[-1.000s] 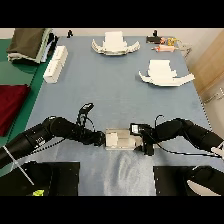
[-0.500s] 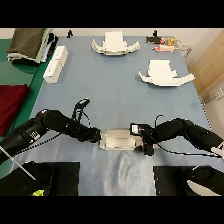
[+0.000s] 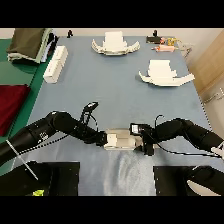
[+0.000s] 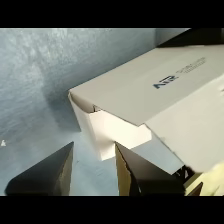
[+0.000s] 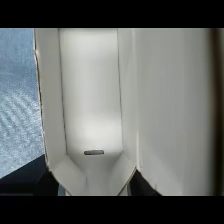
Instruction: Fold the box.
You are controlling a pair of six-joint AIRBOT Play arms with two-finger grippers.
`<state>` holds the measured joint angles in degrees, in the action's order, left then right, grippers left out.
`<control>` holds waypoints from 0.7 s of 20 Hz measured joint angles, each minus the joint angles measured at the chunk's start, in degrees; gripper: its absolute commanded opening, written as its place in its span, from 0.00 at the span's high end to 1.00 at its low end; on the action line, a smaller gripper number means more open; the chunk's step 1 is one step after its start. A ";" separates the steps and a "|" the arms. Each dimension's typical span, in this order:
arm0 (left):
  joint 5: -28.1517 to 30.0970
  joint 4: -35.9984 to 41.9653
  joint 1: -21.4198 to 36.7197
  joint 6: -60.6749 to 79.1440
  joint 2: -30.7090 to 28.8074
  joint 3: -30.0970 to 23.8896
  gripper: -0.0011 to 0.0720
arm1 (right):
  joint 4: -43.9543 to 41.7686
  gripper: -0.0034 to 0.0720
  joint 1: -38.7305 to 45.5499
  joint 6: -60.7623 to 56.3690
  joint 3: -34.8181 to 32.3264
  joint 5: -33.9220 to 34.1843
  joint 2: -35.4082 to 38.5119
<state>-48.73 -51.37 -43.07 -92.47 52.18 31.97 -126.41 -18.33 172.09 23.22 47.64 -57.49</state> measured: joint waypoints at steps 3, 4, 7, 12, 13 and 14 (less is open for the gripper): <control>2.45 1.14 -0.46 -0.02 0.46 0.00 0.42 | 0.00 0.29 0.00 0.00 0.00 0.00 0.00; 2.82 1.38 -0.79 0.00 0.55 0.00 0.42 | 0.00 0.29 0.00 0.00 0.00 0.02 0.00; 3.85 0.28 -2.58 -0.85 0.66 0.09 0.42 | 0.00 0.29 0.00 0.00 0.00 0.00 0.00; 5.60 -8.26 -7.32 -12.31 1.51 1.75 0.42 | 0.00 0.29 0.00 0.00 0.00 0.00 0.00; 5.62 -10.43 -8.59 -15.32 2.38 2.62 0.42 | 0.00 0.29 0.00 0.00 0.00 0.00 0.00; 5.46 -12.48 -9.77 -18.14 3.39 3.56 0.42 | 0.00 0.29 0.00 0.00 0.00 0.00 0.00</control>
<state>-43.27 -63.86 -52.84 -110.61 55.57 35.53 -126.41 -18.33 172.09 23.22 47.64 -57.49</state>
